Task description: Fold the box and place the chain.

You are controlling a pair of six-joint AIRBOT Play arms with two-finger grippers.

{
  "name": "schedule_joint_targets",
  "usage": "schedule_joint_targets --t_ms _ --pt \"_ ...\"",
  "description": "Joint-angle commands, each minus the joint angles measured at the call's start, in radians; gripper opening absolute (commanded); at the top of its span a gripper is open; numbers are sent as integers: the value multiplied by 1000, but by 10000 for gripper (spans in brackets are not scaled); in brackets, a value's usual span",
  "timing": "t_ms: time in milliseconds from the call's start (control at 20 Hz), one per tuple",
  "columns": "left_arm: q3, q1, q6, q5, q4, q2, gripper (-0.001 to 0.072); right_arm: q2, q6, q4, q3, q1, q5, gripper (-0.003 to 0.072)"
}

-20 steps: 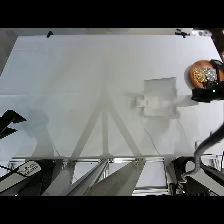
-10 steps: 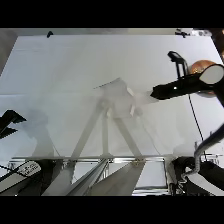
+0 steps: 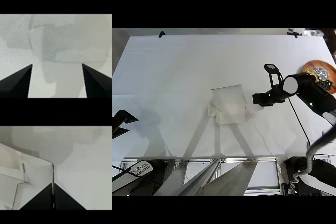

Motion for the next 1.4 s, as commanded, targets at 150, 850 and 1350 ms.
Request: schedule_joint_targets --t_ms 150,850,1350 --pt "0 0 0 0 0 0 700 -74 156 -185 -7 11 64 11" --pt "0 -2 53 179 -233 0 699 -127 164 -276 -7 11 16 25" --pt "54 -319 827 -99 -787 0 420 -161 25 -270 -6 11 -45 6"
